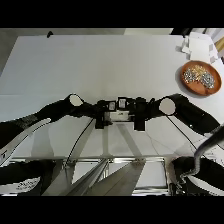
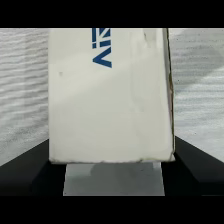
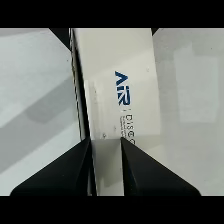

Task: Fold the box and place the chain.

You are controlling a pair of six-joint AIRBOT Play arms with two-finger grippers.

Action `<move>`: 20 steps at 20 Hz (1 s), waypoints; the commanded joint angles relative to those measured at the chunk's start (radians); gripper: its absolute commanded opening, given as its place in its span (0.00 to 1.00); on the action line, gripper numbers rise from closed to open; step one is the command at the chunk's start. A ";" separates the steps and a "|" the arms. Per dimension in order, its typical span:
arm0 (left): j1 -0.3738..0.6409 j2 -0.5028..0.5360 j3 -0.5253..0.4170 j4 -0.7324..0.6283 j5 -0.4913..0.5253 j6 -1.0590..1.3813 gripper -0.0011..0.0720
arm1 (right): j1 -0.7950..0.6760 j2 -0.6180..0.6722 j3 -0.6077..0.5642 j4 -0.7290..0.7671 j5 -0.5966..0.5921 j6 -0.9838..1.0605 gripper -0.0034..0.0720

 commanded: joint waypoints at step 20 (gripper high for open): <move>0.000 0.001 0.000 -0.001 0.002 -0.001 0.03 | -0.002 0.092 0.000 0.146 0.116 -0.005 0.47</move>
